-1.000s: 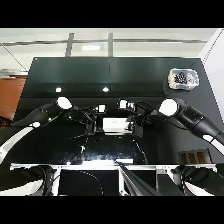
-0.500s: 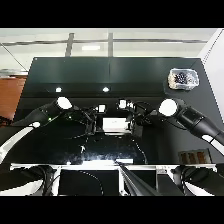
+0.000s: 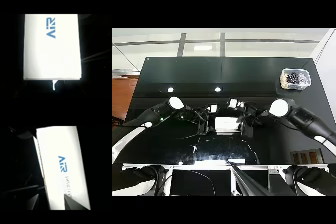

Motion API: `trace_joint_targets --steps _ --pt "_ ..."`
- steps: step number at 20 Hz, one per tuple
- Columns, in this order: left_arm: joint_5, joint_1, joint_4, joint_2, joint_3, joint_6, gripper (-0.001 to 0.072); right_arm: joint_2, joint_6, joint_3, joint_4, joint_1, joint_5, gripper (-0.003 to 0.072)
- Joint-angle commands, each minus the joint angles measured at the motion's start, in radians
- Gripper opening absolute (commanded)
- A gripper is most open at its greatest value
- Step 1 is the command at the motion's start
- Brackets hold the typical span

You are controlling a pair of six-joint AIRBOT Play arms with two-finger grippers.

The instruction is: Fold the box and place the chain.

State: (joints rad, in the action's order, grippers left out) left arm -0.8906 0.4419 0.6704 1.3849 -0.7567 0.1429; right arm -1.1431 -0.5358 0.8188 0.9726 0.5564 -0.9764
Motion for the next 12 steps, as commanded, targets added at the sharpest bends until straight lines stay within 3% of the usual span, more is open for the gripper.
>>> trace_joint_targets --steps 1,2,3,4,7,12 --pt "-0.005 0.0 0.006 0.0 -0.001 0.002 0.047 0.076 -0.172 0.006 0.0 -0.066 -0.053 0.0383" --pt "-0.005 0.0 0.006 0.0 -0.001 0.002 0.047 0.094 -0.257 0.006 -0.011 -0.103 -0.096 0.0379" --pt "-0.004 0.0 0.006 0.0 -0.001 0.002 0.047 0.099 -0.318 0.006 -0.034 -0.138 -0.147 0.0248" --pt "-0.004 0.0 0.006 0.0 -0.001 0.002 0.047 0.098 -0.374 0.001 -0.061 -0.172 -0.191 0.004" --pt "-0.004 0.0 0.006 0.0 -0.001 0.002 0.047 0.082 -0.55 -0.056 -0.172 -0.213 -0.156 0.0027" --pt "-0.003 0.0 0.006 0.0 -0.001 0.002 0.0471 -0.069 -0.522 -0.089 -0.535 -0.198 -0.069 0.0027"
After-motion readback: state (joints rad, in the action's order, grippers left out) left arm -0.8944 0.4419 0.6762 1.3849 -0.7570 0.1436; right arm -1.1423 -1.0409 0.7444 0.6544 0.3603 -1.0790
